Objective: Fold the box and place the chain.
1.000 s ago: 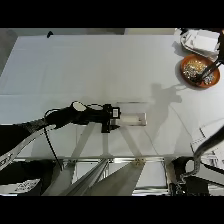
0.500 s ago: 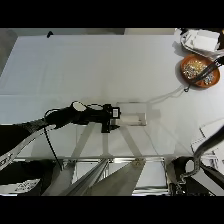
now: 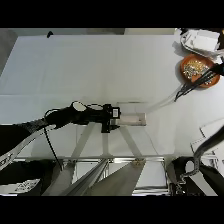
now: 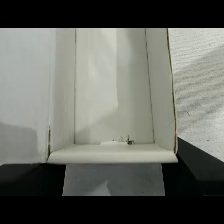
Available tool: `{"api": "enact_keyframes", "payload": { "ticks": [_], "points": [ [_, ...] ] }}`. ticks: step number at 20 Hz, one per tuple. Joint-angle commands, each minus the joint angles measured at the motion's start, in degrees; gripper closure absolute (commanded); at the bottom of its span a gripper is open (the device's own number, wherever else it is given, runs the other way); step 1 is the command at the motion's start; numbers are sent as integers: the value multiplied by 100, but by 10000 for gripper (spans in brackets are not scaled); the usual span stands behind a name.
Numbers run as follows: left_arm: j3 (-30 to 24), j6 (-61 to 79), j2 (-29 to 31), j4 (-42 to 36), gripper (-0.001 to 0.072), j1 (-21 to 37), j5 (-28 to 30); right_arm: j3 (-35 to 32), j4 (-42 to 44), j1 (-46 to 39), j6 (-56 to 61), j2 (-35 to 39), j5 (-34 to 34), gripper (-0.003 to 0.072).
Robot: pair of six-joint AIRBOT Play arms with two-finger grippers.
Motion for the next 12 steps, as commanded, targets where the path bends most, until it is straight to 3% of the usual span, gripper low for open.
{"api": "enact_keyframes", "payload": {
  "ticks": [1, 7, 12],
  "points": [
    [2, 2, 4, 2, 621, -2, 0, -7, 122, 789, -2, 306, 299, 675],
    [2, 2, 4, 2, 621, -2, 0, -166, -562, 1902, 31, 343, 557, 675],
    [2, 2, 4, 2, 621, -2, 0, -1147, -487, 1915, 31, 446, 125, 675]
  ]
}}
